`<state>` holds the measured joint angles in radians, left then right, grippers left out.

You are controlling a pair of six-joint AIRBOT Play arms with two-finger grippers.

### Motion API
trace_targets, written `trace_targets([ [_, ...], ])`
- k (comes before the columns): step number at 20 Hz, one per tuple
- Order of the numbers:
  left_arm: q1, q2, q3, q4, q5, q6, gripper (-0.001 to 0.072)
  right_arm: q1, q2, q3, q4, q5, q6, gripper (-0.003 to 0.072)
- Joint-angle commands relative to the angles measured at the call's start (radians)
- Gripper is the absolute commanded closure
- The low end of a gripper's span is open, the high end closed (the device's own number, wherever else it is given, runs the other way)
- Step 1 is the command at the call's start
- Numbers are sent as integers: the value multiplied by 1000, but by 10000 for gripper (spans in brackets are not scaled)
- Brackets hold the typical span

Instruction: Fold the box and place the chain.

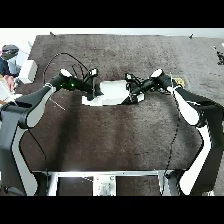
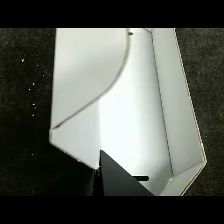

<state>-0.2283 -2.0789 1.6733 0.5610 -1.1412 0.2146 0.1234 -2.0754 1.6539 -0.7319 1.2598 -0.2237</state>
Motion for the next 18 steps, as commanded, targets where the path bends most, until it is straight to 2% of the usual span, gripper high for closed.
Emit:
trace_targets([
  [1, 0, 0, 0, 0, 0, 0, 696, 0, -1, -1, -6, -2, 0, 247],
  [17, 0, 0, 2, -3, 2, 4, 687, 1, -1, 0, -5, -3, 0, 247],
  [18, 1, 1, 2, -14, 13, 5, 465, 1, -1, 0, -5, -3, 0, 247],
])
